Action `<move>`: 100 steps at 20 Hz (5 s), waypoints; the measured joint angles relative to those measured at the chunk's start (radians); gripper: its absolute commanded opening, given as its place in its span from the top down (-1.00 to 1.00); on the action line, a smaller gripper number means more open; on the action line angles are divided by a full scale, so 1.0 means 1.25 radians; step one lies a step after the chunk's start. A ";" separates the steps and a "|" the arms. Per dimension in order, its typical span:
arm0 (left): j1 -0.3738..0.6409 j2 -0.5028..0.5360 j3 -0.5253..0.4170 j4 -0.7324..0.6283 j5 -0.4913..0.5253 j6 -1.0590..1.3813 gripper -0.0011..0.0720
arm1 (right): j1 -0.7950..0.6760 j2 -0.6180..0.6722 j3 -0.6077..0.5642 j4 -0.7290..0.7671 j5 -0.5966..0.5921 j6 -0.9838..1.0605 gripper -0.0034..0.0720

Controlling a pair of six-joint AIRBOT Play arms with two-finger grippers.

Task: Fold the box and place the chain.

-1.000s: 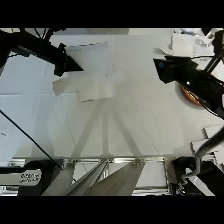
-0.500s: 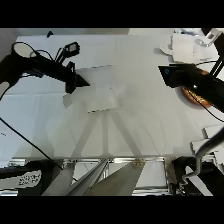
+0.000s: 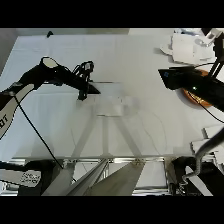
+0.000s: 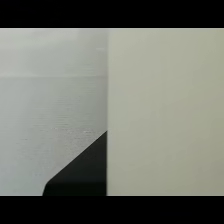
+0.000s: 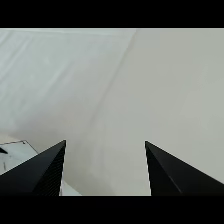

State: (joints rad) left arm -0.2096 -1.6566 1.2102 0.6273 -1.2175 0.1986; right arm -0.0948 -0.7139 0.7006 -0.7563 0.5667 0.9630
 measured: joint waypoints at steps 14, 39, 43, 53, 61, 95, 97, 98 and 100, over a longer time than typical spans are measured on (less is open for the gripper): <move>-0.008 -0.077 -0.001 0.025 0.043 0.052 0.96 | 0.000 -0.001 0.000 -0.003 0.002 0.002 -0.48; -0.008 -0.108 0.000 -0.029 0.079 0.051 0.96 | 0.000 -0.001 0.000 -0.003 0.001 0.002 -0.46; -0.007 -0.108 0.000 -0.022 0.055 0.051 0.96 | 0.000 -0.001 0.000 -0.003 0.001 0.002 -0.46; -0.006 -0.108 0.000 -0.020 0.046 0.051 0.95 | 0.000 -0.001 0.000 -0.003 0.027 -0.019 -0.46; -0.006 -0.108 0.000 -0.020 0.046 0.051 0.95 | 0.000 -0.001 0.000 -0.004 0.293 -0.299 -0.94; -0.006 -0.108 0.000 -0.020 0.046 0.051 0.93 | 0.100 -0.355 0.001 0.063 0.415 -0.913 -0.93; -0.006 -0.108 0.000 -0.020 0.046 0.051 0.93 | 0.112 -0.388 0.001 0.070 0.374 -0.959 -0.93; -0.006 -0.108 0.000 -0.020 0.046 0.051 0.93 | 0.123 -0.403 0.001 0.077 0.350 -0.977 -0.93; -0.006 -0.108 0.000 -0.020 0.046 0.051 0.93 | 0.146 -0.429 0.001 0.091 0.305 -0.996 -0.93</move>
State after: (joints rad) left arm -0.2173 -1.7920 1.2098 0.6018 -1.1603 0.2623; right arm 0.0883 -1.2507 0.7021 -0.6422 0.9482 -0.2821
